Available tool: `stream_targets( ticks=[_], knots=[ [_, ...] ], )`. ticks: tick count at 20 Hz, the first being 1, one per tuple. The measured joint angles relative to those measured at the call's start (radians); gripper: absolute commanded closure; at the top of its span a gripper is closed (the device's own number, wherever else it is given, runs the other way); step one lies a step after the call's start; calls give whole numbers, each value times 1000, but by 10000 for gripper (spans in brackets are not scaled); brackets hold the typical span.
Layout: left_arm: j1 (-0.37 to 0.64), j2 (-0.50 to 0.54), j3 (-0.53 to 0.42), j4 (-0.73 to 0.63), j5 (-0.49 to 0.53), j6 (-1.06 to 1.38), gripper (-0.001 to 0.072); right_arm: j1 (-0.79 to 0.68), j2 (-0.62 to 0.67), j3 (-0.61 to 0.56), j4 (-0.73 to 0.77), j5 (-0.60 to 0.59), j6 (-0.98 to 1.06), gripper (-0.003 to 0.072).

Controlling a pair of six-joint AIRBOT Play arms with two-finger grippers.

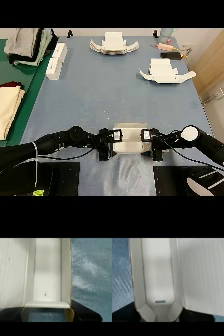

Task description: Fold the box.

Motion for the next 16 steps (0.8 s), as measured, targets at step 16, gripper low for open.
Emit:
stream_targets(
  ticks=[16],
  knots=[
    [0,0,0,0,2,3,395,-1,160,1,-76,44,159,-23]
  ],
)
